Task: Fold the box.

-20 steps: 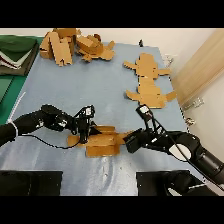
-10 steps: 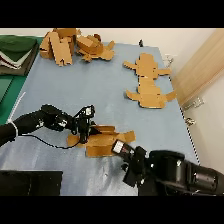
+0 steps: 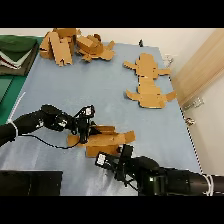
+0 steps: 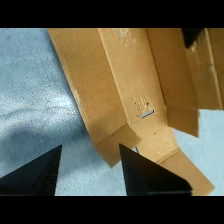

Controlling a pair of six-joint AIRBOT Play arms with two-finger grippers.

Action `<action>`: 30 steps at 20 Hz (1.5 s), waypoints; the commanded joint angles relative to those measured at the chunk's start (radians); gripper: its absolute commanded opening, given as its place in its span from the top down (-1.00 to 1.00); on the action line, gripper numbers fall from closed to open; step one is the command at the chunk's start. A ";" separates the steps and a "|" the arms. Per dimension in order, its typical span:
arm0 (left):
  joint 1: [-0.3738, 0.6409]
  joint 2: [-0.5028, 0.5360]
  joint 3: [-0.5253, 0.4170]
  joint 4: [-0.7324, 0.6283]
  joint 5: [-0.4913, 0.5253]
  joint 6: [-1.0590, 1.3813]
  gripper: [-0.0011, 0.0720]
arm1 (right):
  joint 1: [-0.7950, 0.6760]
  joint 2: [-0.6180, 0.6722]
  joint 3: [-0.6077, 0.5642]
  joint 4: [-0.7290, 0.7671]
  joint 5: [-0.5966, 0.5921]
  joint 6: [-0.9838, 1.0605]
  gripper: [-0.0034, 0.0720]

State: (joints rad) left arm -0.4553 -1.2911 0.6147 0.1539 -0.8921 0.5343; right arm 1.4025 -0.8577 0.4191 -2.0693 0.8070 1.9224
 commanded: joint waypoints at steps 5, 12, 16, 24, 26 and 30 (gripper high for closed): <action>0.000 0.000 0.001 0.000 -0.001 0.000 0.93 | -0.087 -0.082 0.006 -0.074 -0.057 0.019 -0.68; 0.000 0.001 0.001 0.000 -0.002 -0.001 0.93 | -0.216 -0.082 0.010 -0.093 -0.206 0.070 -0.67; 0.000 0.000 0.001 0.000 -0.009 -0.004 0.93 | -0.225 -0.082 0.020 -0.090 -0.220 0.067 -0.67; 0.000 0.000 0.001 0.000 -0.009 -0.004 0.93 | -0.236 -0.082 0.020 -0.109 -0.214 0.082 -1.00; 0.000 0.000 0.001 0.000 -0.009 -0.004 0.93 | -0.256 -0.082 0.020 -0.110 -0.210 0.080 -1.00; 0.000 0.001 0.001 0.000 -0.008 -0.003 0.93 | -0.265 -0.082 0.020 -0.090 -0.211 0.080 -0.99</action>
